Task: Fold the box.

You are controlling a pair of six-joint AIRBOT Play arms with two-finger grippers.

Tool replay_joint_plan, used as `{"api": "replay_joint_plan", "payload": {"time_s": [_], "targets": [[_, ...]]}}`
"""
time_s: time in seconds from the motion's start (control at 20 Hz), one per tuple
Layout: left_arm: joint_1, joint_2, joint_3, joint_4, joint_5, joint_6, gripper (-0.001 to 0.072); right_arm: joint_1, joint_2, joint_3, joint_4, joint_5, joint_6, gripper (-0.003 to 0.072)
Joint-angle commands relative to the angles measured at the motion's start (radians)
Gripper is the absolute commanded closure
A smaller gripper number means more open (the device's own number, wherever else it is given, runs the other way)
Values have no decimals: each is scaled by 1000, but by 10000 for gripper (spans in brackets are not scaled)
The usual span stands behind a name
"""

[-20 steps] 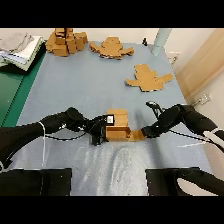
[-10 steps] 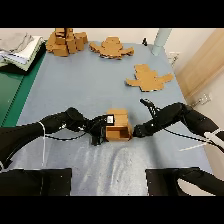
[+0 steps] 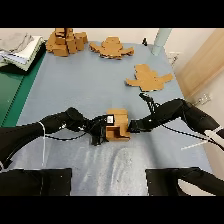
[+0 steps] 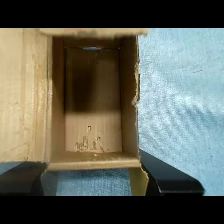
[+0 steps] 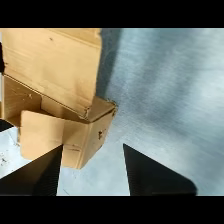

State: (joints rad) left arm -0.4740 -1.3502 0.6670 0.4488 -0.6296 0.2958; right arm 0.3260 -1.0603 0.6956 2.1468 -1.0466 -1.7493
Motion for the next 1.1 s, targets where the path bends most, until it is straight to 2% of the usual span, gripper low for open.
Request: {"api": "replay_joint_plan", "payload": {"time_s": [0.0, 0.15, 0.3, 0.4, 0.5, 0.7, 0.85, 1.05], "targets": [[0, 1, 1, 0, 0, 0, 300, 69, -33, 3, -36, 64, 75, 99], [0, 1, 1, 0, 0, 0, 300, 155, -73, 22, -142, 97, 230, 101], [0, 1, 1, 0, 0, 0, 300, 265, -93, 85, -381, 87, 520, 102], [0, 1, 1, 0, 0, 0, 300, 333, -128, 134, -513, 29, 686, 101], [0, 1, 1, 0, 0, 0, 300, 386, -179, 184, -565, -16, 787, 101], [0, 1, 1, 0, 0, 0, 300, 453, -264, 246, -611, -31, 927, 106], [0, 1, 1, 0, 0, 0, 300, 455, -294, 248, -627, -75, 974, 196], [0, 1, 1, 0, 0, 0, 300, 455, -299, 248, -660, -113, 1001, 581]]}}
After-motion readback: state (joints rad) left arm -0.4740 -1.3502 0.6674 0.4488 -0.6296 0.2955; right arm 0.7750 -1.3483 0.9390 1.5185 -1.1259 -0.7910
